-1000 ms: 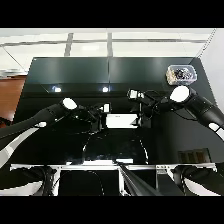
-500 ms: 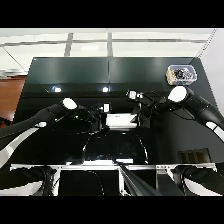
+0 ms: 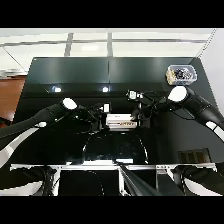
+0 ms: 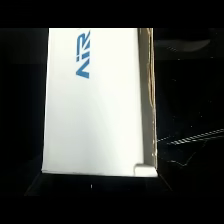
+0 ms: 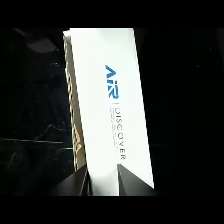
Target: Fold the box and place the chain.
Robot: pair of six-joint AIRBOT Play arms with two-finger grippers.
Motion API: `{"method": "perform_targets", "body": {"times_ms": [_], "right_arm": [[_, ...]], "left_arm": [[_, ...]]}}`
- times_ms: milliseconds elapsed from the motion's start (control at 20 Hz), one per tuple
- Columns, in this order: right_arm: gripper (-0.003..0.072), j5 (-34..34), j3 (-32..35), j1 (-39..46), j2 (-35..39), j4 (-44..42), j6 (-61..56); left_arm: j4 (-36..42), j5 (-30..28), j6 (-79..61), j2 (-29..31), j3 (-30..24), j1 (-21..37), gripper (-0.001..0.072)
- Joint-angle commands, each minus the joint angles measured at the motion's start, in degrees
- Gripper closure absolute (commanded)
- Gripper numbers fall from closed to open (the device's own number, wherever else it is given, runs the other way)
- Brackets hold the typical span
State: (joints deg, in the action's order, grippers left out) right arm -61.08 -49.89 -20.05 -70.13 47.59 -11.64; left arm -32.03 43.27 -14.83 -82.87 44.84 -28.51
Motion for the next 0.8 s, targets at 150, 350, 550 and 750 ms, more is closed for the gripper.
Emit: {"method": "perform_targets", "body": {"times_ms": [150,350,550,750], "right_arm": [[0.0477,-0.4,0.0,-0.1,0.0,0.0,-0.1],[0.0476,-0.4,0.0,-0.1,0.0,0.1,-0.1],[0.0475,-0.3,0.0,-0.7,-0.2,0.6,-0.1],[0.0364,-0.1,0.0,-2.0,-0.7,1.1,-0.1]], "left_arm": [[0.0,0.0,0.0,0.0,0.0,0.0,0.0338],[0.0,0.0,0.0,0.0,0.0,0.0,0.0338],[0.0,0.0,0.0,0.0,0.0,0.0,0.0338],[0.0,0.0,0.0,0.0,0.0,0.0,0.0338]]}}
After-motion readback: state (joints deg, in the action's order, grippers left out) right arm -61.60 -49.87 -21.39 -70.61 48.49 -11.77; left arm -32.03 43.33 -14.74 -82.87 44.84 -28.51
